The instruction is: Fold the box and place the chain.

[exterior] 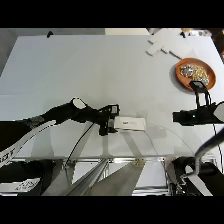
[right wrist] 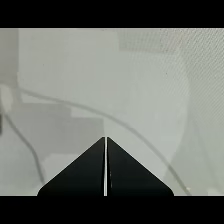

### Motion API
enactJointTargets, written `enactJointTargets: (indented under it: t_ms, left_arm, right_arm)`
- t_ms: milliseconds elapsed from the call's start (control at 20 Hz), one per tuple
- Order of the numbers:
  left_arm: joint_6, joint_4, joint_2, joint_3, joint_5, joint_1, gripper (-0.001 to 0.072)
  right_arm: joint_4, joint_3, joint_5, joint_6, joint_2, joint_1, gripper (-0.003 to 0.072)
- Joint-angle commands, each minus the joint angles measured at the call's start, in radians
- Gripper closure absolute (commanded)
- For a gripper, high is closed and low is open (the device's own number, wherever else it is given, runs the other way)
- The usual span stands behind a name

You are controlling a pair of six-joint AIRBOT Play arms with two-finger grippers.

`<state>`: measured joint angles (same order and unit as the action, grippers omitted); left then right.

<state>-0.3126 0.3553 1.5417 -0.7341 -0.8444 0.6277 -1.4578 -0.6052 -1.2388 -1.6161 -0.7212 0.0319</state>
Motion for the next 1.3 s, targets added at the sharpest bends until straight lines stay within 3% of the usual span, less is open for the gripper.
enactJointTargets:
  t_ms: [0, 50, 200, 400, 500, 600, 750, 950, 1150, 1250]
  left_arm:
    - [-0.002, -0.007, -0.001, 0.0, -0.032, 0.0, 0.0623]
    - [-0.002, -0.009, -0.001, 0.0, -0.02, 0.0, 0.07]
    - [-0.002, -0.003, -0.024, 0.0, -0.014, -0.005, 0.0704]
    - [0.084, 0.029, -0.154, 0.0, 0.051, -0.006, 0.0705]
    - [0.273, 0.135, -0.254, 0.0, 0.135, -0.013, 0.0705]
    - [0.446, 0.27, -0.358, 0.0, 0.157, -0.061, 0.0705]
    - [0.664, 0.441, -0.491, 0.0, 0.155, -0.211, 0.0705]
    - [0.897, 0.584, -0.618, 0.0, 0.15, -0.482, 0.0705]
    - [1.032, 0.623, -0.683, 0.0, 0.15, -0.774, 0.0705]
    - [1.172, 0.739, -0.682, 0.0, 0.141, -0.887, 0.0705]
  right_arm:
    - [0.0, -0.001, 0.0, 0.0, 0.0, -0.001, 0.0668]
    - [0.0, -0.001, 0.0, 0.0, 0.0, -0.001, 0.0668]
    - [0.0, -0.001, 0.0, 0.0, 0.0, -0.001, 0.0668]
    - [0.0, -0.001, 0.0, 0.0, 0.0, -0.001, 0.0668]
    - [0.0, -0.001, 0.0, 0.0, 0.0, -0.001, 0.0668]
    - [0.0, -0.001, 0.0, 0.0, 0.0, -0.001, 0.0668]
    - [0.0, -0.001, 0.0, 0.0, 0.0, -0.001, 0.0668]
    - [0.0, -0.001, 0.0, 0.0, 0.0, -0.001, 0.0668]
    - [0.0, -0.001, 0.0, 0.0, 0.0, -0.001, 0.0668]
    - [0.0, -0.001, 0.0, 0.0, 0.0, -0.001, 0.0668]
